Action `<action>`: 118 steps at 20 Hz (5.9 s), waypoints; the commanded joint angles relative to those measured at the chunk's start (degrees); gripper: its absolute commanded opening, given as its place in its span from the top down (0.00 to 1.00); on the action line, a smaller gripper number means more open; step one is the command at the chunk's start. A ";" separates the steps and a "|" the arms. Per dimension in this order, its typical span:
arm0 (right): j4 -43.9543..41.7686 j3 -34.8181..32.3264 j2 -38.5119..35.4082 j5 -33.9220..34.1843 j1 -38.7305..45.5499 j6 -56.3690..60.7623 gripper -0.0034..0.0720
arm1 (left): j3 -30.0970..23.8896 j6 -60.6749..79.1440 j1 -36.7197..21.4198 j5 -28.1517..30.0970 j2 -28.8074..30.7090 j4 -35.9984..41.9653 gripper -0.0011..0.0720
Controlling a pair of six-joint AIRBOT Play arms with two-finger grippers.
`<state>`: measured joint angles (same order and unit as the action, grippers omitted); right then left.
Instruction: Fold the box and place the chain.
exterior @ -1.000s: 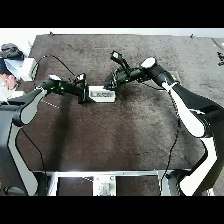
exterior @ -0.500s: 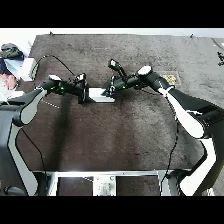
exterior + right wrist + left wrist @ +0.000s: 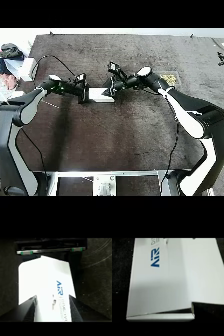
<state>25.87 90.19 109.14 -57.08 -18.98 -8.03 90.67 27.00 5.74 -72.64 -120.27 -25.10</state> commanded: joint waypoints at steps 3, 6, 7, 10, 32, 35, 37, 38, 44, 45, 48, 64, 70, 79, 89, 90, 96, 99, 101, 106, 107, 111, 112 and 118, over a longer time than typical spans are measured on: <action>0.00 -0.02 -0.04 0.94 -0.04 -1.40 0.35 | 0.02 0.00 0.00 0.00 0.00 0.07 0.35; 0.04 -0.04 -1.42 -0.37 0.07 0.92 0.35 | 0.02 0.00 0.00 0.00 0.00 0.07 0.35; 0.55 -0.11 -2.12 -0.74 0.13 2.27 0.35 | 0.02 0.00 0.00 -0.02 0.00 0.09 0.35; 1.31 -5.01 -4.68 1.42 -0.50 2.62 0.35 | 0.02 0.02 0.00 0.00 0.00 0.09 0.35; -1.25 -8.20 -6.62 14.38 -2.01 -9.20 0.21 | 0.02 0.02 0.00 0.00 0.00 0.11 0.35; -1.29 -8.11 -6.69 11.39 -1.92 -9.18 0.21 | 0.02 0.00 0.00 0.00 0.00 0.11 0.35; -1.29 -8.13 -6.67 5.42 -1.77 -6.78 0.32 | 0.02 0.00 0.00 -0.02 0.00 0.11 0.35; -1.25 -8.22 -6.67 3.23 -1.77 -5.88 0.33 | 0.02 0.00 0.00 0.00 0.00 0.11 0.35; -0.61 -8.24 -4.61 0.52 -1.77 -5.66 0.42 | 0.02 0.00 0.00 0.00 0.00 0.11 0.35; -0.63 -8.24 -4.13 1.42 -1.77 -5.68 0.42 | 0.02 0.00 0.00 -0.02 0.00 0.13 0.35; -0.61 -8.22 -3.82 3.93 -1.77 -6.38 0.41 | 0.02 0.02 0.00 -0.02 0.00 0.15 0.35; -0.83 -6.10 -3.82 11.93 -1.75 -11.69 0.36 | 0.02 0.00 0.00 -0.02 0.00 0.26 0.35; -0.74 -5.38 -4.39 11.76 -1.51 -11.69 0.50 | 0.02 0.00 0.00 0.00 0.00 0.28 0.35; 0.07 -6.36 -4.48 10.80 -1.49 -11.26 0.66 | 0.02 0.00 0.00 -0.02 0.00 0.28 0.35; 4.98 -7.76 -4.35 6.88 -1.49 -4.48 0.66 | 0.02 0.02 0.00 -0.02 0.00 0.28 0.35; 5.92 -7.98 -4.35 6.84 -1.49 -3.69 0.66 | 0.02 0.00 0.00 0.00 0.00 0.28 0.35; 5.86 -8.31 -2.67 6.34 -1.46 -3.67 0.66 | 0.02 0.02 0.00 0.00 0.00 0.28 0.35; 3.74 -7.78 -2.58 5.40 -0.90 -3.69 0.65 | 0.02 0.02 0.00 0.02 0.00 0.28 0.35; -0.11 -5.75 -2.58 1.11 0.42 -3.67 0.65 | 0.02 0.02 0.00 0.00 0.00 0.28 0.35; -7.78 -2.82 -2.56 -3.67 2.93 -3.37 0.66 | 0.02 0.00 0.00 0.00 0.00 0.28 0.35; -8.35 -2.82 -2.56 -3.52 3.04 -1.70 0.66 | 0.02 0.02 0.00 0.00 0.00 0.28 0.35; -5.81 -2.82 -1.05 -3.61 3.06 8.76 0.93 | 0.02 0.00 0.00 0.00 0.00 0.28 0.35; -5.01 -2.82 -0.07 -3.80 3.06 11.41 0.93 | 0.02 0.02 0.00 0.00 0.00 0.28 0.35; -1.31 -2.82 3.93 -6.01 3.08 17.51 0.93 | 0.02 0.02 0.00 0.00 0.00 0.28 0.35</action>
<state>22.31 87.35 111.63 -62.35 -15.94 6.11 90.65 27.07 5.72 -72.60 -120.29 -24.84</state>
